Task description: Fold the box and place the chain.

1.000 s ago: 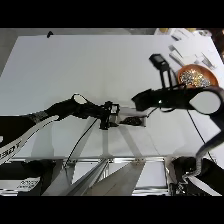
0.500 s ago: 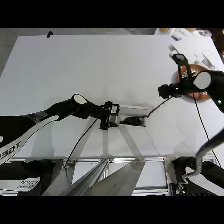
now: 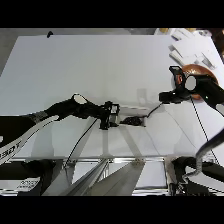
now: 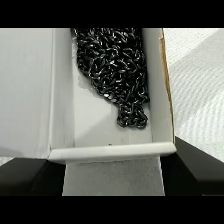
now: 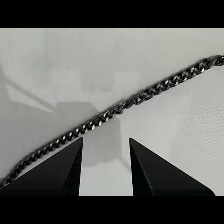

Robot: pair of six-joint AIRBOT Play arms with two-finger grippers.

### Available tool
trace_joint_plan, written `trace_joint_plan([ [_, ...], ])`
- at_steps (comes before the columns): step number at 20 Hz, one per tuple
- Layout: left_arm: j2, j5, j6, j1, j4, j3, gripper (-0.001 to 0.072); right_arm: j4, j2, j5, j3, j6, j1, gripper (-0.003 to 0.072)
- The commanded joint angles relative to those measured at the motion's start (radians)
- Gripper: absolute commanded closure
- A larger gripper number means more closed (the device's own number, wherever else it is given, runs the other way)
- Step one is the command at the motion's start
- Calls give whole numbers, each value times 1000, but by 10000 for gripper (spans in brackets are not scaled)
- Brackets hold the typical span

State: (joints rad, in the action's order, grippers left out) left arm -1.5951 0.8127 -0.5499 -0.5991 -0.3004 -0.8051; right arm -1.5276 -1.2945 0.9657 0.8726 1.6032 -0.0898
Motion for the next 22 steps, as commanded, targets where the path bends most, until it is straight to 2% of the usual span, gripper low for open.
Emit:
trace_joint_plan([
  [1, 0, 0, 0, 0, 0, 0, 561, -21, -22, -19, -2, 24, 1, 399],
  [7, 0, 0, 0, 0, 0, 0, 561, -19, -103, -58, -2, 24, 1, 399],
  [8, 0, 0, 0, 0, 0, 0, 561, -19, -106, -64, -2, 24, 1, 418],
  [10, 0, 0, 0, 0, 0, 0, 561, -20, -106, -69, -2, 23, 1, 513],
  [16, 0, 0, 0, 0, 0, 0, 561, -21, -106, -72, -15, 19, 1, 541],
  [17, 0, 0, 0, 0, 0, 0, 561, -21, -106, -79, -21, 19, 1, 642],
  [18, 0, 0, 0, 0, 0, 0, 561, -20, -106, -80, -26, 19, 1, 667],
  [22, 0, 0, 0, 0, 0, 0, 561, -21, -34, -12, -25, -42, 1, 667],
])
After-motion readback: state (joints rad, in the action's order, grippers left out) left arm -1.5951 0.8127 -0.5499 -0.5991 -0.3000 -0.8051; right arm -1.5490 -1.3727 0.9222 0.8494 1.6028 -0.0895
